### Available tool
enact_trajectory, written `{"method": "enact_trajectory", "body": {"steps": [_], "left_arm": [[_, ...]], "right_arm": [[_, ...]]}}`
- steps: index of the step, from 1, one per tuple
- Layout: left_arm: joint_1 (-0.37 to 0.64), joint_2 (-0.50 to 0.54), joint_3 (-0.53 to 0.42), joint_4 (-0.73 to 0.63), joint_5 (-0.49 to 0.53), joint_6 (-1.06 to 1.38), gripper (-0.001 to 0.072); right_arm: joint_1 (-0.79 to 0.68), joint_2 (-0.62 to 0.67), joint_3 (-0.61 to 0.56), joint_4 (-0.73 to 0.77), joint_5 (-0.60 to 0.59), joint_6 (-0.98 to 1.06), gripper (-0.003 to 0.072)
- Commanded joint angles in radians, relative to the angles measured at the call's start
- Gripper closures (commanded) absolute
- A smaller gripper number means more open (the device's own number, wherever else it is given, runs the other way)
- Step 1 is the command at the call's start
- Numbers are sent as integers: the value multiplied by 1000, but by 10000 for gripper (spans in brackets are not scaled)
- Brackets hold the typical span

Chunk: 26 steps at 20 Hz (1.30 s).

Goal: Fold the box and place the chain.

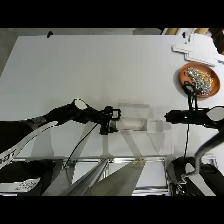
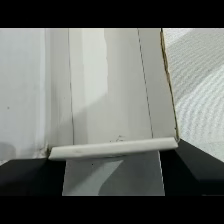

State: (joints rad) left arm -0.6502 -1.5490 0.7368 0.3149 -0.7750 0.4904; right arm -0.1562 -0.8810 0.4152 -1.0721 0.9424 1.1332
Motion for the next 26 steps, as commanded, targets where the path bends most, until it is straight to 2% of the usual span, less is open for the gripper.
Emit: {"method": "enact_trajectory", "body": {"steps": [1, 4, 10, 11, 13, 14, 16, 18, 20, 21, 22, 26], "left_arm": [[0, 0, 0, 0, 0, 0, 501], [1, 0, 0, 0, 0, 0, 501], [1, 0, 0, 0, 0, 0, 501], [1, 0, 0, 0, 0, 0, 501], [1, 0, 0, 0, 0, 0, 501], [1, 0, 0, 0, 0, 0, 501], [1, 0, 0, 0, 0, 0, 501], [1, 0, 0, 0, 0, 0, 501], [1, 0, 0, 0, 0, 0, 501], [1, 0, 0, 0, 0, 0, 501], [1, 0, 0, 0, 0, 0, 501], [1, 0, 0, 0, 0, 0, 501]], "right_arm": [[-9, -115, 0, 3, 77, 92, 666], [-9, -122, -25, 135, 106, 16, 666], [-9, -122, -58, 214, 130, -5, 664], [-9, -117, -58, 261, 144, -46, 645], [-9, -78, -58, 308, 154, -72, 544], [-9, -51, -58, 309, 154, -72, 541], [-9, 4, -58, 310, 155, -72, 430], [-6, 29, -58, 323, 157, -72, 365], [23, 27, -59, 323, 142, -71, 340], [47, 27, -61, 329, 131, -66, 259], [77, 27, -64, 334, 121, -63, 224], [182, 27, -64, 335, 66, -42, 208]]}}
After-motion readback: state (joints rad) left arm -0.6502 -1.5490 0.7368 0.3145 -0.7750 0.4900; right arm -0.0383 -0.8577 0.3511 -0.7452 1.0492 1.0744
